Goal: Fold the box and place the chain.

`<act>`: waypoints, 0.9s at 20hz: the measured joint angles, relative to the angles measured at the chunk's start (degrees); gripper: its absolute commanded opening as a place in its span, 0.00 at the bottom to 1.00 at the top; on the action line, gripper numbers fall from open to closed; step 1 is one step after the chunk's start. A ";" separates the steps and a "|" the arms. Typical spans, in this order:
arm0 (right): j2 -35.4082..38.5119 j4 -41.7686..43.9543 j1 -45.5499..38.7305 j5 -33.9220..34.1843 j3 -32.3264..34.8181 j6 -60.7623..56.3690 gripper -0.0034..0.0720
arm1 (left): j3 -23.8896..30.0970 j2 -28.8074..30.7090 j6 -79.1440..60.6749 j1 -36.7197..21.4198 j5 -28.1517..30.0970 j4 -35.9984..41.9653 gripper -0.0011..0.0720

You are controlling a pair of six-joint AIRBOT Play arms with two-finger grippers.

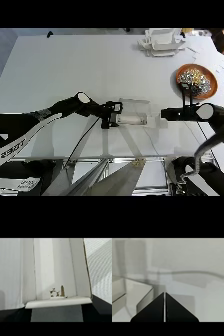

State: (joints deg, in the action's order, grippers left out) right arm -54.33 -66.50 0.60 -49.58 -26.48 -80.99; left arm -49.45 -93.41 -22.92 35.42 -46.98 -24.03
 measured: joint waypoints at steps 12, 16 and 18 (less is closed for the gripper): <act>-5.99 8.11 0.61 -3.04 -0.02 4.07 0.06 | 0.00 -0.02 0.00 0.02 0.00 0.00 0.07; -2.10 2.56 -1.55 -3.26 0.00 1.18 0.06 | 0.00 -0.02 0.00 0.02 0.00 0.00 0.07; -1.51 1.38 -2.23 -3.30 0.00 0.13 0.06 | 0.00 -0.02 0.02 0.02 0.00 0.00 0.07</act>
